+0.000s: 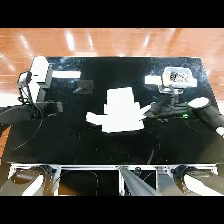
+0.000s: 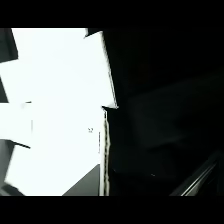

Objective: Fold the box and place the chain.

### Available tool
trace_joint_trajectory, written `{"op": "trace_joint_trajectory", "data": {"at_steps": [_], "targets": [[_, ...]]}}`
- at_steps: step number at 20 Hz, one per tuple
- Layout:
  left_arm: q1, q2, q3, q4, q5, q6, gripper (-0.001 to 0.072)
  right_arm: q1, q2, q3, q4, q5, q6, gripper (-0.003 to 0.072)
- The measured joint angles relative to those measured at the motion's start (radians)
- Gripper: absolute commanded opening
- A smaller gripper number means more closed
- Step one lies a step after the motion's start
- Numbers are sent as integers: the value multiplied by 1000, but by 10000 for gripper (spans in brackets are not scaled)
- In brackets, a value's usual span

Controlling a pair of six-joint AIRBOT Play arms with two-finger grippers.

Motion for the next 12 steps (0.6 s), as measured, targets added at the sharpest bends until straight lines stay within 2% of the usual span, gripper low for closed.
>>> {"op": "trace_joint_trajectory", "data": {"at_steps": [4,7,12], "targets": [[0,-28,0,-9,-1,-3,22,250,37,-17,-48,-197,-9,42],[0,-43,0,-18,-1,-4,22,351,75,-20,-101,-323,-8,42],[0,-92,0,-54,-2,-3,22,401,103,-22,-200,-375,20,42]]}}
